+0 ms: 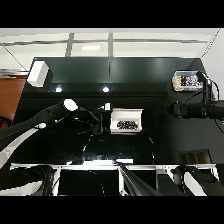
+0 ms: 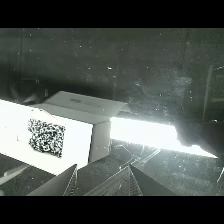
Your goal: Fold the box and place the chain.
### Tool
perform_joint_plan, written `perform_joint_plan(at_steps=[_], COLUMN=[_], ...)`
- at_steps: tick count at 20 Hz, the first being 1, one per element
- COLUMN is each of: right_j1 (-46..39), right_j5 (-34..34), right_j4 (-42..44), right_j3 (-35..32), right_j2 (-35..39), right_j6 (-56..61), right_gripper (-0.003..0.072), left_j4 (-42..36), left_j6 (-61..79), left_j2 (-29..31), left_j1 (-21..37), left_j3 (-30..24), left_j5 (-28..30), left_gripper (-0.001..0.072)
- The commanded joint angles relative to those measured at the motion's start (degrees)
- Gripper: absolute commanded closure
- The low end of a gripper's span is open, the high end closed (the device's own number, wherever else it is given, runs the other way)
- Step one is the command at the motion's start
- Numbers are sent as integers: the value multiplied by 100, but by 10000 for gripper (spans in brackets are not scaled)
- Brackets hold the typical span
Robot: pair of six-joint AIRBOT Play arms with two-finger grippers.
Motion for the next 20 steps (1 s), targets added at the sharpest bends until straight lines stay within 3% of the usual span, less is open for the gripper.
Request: perform_joint_plan(at_steps=[1, 17, 20], right_j1=[2, 2, 2], right_j5=[-11, -17, -22], right_j4=[2, 2, 2], right_j3=[-2, -2, -2], right_j2=[2, 2, 0], right_j6=[2, -4, -4], right_gripper=[312, 311, 312], left_j4=[-83, -107, -107], left_j6=[15, 15, 522], left_j2=[-2, -9, -9], left_j1=[-4, -197, -317], left_j3=[20, 28, 28], left_j5=[-9, 323, 348], left_gripper=[-1, 1, 5])
